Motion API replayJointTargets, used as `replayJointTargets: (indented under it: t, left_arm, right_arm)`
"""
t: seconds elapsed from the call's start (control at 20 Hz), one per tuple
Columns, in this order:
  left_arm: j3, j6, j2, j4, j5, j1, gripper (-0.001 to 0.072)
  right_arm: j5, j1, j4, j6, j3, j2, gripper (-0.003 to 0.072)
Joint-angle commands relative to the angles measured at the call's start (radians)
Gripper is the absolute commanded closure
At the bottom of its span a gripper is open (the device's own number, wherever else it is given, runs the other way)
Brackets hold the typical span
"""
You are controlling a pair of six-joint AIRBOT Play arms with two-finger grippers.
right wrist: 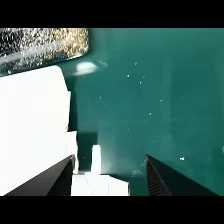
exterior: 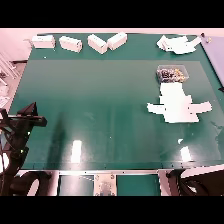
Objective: Fold the box and place the chain.
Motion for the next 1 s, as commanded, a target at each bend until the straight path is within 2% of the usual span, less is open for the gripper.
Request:
replayJointTargets:
  t: [0.0,0.1,0.45,0.95]
  left_arm:
    - [0.001,0.000,0.001,0.000,0.000,0.000,0.0690]
    - [0.001,0.000,0.001,0.000,0.000,0.000,0.0690]
    - [0.001,0.000,0.001,0.000,-0.001,0.000,0.0690]
    - [0.001,0.000,0.001,0.000,0.000,0.000,0.0690]
  right_arm:
    - [0.179,0.001,-0.023,0.049,0.153,-0.150,0.0155]
    - [0.245,0.001,-0.033,0.054,0.173,-0.193,0.0156]
    - [0.307,0.007,-0.065,0.033,0.175,-0.264,0.0173]
    - [0.378,0.020,-0.113,0.086,0.175,-0.283,0.0172]
